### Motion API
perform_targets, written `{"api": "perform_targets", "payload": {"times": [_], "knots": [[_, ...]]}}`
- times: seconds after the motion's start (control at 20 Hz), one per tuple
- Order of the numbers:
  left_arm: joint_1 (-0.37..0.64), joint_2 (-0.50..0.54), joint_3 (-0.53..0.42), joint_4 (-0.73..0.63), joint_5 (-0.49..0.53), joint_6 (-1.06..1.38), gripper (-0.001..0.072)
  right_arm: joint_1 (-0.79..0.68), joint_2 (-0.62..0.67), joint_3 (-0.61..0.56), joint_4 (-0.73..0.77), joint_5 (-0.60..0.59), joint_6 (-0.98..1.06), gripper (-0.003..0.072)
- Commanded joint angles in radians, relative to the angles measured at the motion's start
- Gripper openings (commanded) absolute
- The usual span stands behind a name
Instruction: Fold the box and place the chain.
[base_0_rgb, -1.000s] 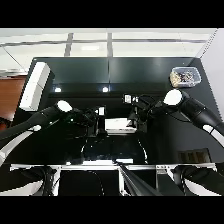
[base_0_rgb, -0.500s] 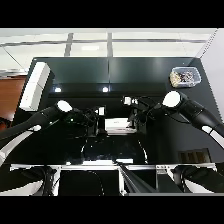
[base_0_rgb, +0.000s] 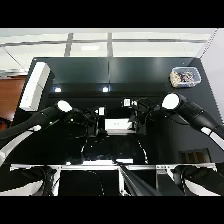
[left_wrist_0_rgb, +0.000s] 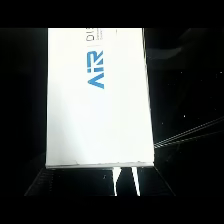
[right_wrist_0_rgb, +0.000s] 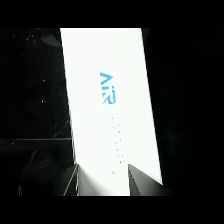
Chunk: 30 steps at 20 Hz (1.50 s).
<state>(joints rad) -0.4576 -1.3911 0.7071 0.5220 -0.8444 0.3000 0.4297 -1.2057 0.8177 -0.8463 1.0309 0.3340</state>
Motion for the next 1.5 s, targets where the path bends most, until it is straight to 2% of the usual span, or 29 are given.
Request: {"api": "perform_targets", "payload": {"times": [0.0, 0.05, 0.1, 0.15, 0.2, 0.5, 0.8, 0.95, 1.0, 1.05, 1.1, 1.2, 1.35, 1.45], "knots": [[-0.001, -0.001, 0.001, 0.0, 0.0, 0.0, 0.0366, -0.002, 0.043, 0.021, 0.058, 0.016, 0.278, 0.0385], [-0.001, -0.001, 0.001, 0.0, 0.0, 0.0, 0.0366, -0.003, 0.048, 0.021, 0.086, 0.018, 0.407, 0.0384], [-0.001, -0.001, 0.001, 0.0, 0.0, 0.0, 0.0365, -0.001, 0.047, 0.02, 0.105, 0.019, 0.533, 0.0304], [-0.001, -0.001, 0.001, 0.0, 0.0, 0.0, 0.0365, 0.002, 0.047, 0.013, 0.121, 0.008, 0.618, 0.0052], [-0.001, -0.001, 0.001, 0.0, 0.0, 0.0, 0.0365, 0.003, 0.047, -0.002, 0.145, -0.016, 0.676, 0.0019], [0.0, -0.001, 0.001, -0.004, 0.0, 0.0, 0.0365, 0.002, -0.059, -0.048, 0.143, -0.148, 0.748, 0.0019], [0.0, -0.001, 0.001, -0.004, -0.001, 0.0, 0.0365, 0.0, -0.088, -0.049, 0.131, -0.133, 0.747, 0.002], [0.0, 0.0, 0.001, -0.004, -0.001, 0.0, 0.0369, -0.008, -0.06, -0.032, 0.129, -0.077, 0.725, 0.0019], [0.0, 0.003, 0.002, -0.003, -0.001, 0.0, 0.0433, -0.023, -0.032, -0.016, 0.115, -0.056, 0.724, 0.002], [0.001, 0.013, 0.002, -0.003, -0.001, -0.003, 0.063, -0.052, 0.006, 0.004, 0.087, -0.019, 0.725, 0.002], [0.002, 0.029, 0.003, -0.002, 0.0, -0.024, 0.0711, -0.093, 0.056, 0.018, 0.056, 0.014, 0.725, 0.0019], [0.003, 0.083, 0.013, 0.078, -0.006, -0.116, 0.0711, -0.199, 0.16, 0.019, -0.018, 0.079, 0.73, 0.0019], [0.003, 0.187, 0.045, 0.189, -0.076, -0.219, 0.0711, -0.389, 0.278, 0.019, -0.123, 0.174, 0.747, 0.0019], [-0.005, 0.221, 0.077, 0.159, -0.077, -0.23, 0.0711, -0.489, 0.297, 0.018, -0.123, 0.182, 0.746, 0.0019]]}}
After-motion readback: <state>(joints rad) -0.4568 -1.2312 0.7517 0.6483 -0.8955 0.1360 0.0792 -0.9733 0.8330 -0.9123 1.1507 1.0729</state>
